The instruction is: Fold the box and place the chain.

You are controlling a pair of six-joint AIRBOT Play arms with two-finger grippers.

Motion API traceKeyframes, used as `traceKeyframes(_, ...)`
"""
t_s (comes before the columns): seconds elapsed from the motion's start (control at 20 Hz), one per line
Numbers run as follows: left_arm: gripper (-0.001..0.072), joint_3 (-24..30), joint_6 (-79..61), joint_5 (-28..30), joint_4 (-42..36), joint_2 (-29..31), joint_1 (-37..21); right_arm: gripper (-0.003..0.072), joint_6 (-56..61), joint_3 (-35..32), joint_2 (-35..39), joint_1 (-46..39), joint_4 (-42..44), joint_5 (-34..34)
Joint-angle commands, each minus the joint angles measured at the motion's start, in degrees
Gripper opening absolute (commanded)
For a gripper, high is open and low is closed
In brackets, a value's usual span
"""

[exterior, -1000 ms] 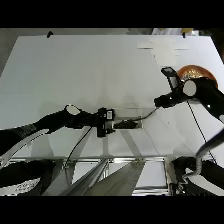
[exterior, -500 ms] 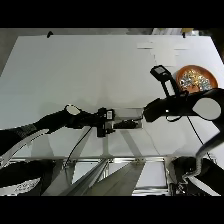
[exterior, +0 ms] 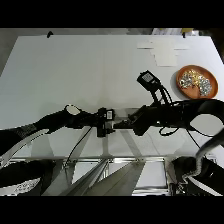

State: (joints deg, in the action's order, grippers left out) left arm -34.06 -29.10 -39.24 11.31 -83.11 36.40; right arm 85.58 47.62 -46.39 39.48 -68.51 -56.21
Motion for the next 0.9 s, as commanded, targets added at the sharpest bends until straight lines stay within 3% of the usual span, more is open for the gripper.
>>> traceKeyframes(0.0,0.0097,0.00,-0.02,0.00,0.02,0.04,0.02,0.0017,0.09,0.04,-0.98,0.68,0.39,2.25)
traceKeyframes(0.4,0.0097,0.00,-0.02,0.00,0.02,0.04,0.02,0.0020,-0.39,-0.07,-8.41,0.68,-0.52,3.52)
traceKeyframes(0.45,0.0097,0.00,-0.02,0.00,0.02,0.04,0.02,0.0035,-0.39,-0.07,-8.81,0.68,-0.94,4.20)
traceKeyframes(0.6,0.0097,0.00,-0.02,0.00,0.02,0.04,0.02,0.0196,-0.61,-0.04,-8.96,0.61,-1.75,5.97)
traceKeyframes(0.85,0.0097,0.00,-0.02,0.00,0.02,0.04,0.02,0.0197,-3.61,2.62,-7.87,-4.44,-0.50,5.01)
